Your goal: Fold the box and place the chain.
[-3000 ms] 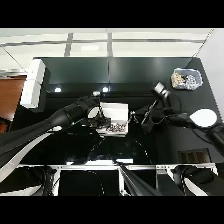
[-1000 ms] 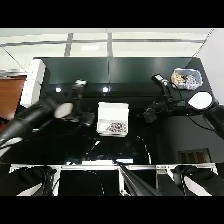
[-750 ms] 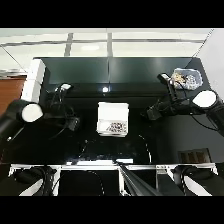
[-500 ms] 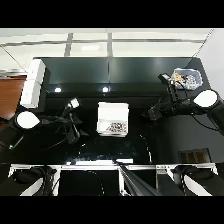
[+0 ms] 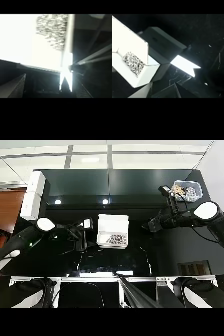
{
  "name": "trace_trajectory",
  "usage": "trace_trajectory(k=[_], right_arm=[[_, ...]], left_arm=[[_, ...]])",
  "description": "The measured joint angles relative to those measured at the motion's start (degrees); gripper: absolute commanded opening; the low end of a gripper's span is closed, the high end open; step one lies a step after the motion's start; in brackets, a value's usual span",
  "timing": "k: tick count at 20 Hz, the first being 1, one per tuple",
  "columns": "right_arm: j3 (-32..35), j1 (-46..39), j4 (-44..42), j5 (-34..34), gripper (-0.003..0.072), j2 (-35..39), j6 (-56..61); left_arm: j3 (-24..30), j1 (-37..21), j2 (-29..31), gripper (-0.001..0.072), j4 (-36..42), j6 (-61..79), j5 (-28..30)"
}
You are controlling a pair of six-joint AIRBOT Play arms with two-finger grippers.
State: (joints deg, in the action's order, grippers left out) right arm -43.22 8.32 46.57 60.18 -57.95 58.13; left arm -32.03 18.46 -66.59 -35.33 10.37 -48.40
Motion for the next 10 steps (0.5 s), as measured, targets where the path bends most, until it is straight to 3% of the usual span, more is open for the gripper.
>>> trace_trajectory(k=[10], right_arm=[[0.0,0.0,-2.0,0.1,0.0331,0.0,0.0]], left_arm=[[-5.0,-1.1,-9.0,0.0713,2.0,4.1,-3.7]])
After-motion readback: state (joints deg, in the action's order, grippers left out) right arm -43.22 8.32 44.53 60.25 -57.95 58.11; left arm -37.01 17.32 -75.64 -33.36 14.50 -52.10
